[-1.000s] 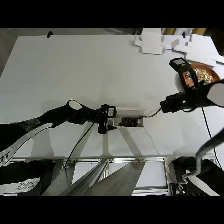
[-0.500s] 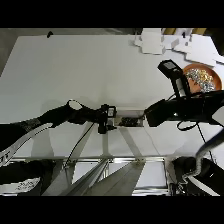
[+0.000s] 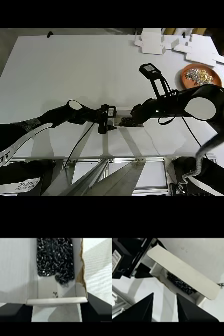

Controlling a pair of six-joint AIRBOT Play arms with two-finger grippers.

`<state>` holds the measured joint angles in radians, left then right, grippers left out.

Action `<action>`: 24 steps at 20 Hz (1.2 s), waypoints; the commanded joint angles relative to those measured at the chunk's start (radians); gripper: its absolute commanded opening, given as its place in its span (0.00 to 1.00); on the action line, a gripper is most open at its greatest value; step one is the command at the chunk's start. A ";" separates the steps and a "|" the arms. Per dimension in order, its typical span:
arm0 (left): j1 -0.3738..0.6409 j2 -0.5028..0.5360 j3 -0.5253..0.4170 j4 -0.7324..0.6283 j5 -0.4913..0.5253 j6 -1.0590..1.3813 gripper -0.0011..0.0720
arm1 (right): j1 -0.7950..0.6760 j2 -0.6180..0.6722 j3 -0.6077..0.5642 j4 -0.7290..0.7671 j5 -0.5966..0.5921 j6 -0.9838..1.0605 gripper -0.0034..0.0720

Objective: Fold the box and place the chain.

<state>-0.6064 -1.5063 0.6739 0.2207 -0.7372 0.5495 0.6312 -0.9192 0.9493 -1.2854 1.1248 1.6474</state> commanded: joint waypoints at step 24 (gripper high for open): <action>0.000 0.000 0.000 0.000 0.000 0.000 0.22 | -0.558 -0.465 0.027 -0.285 -0.020 -0.111 0.65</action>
<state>-0.6064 -1.5063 0.6739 0.2211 -0.7372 0.5499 0.0753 -1.3289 0.9768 -1.5684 1.1206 1.5383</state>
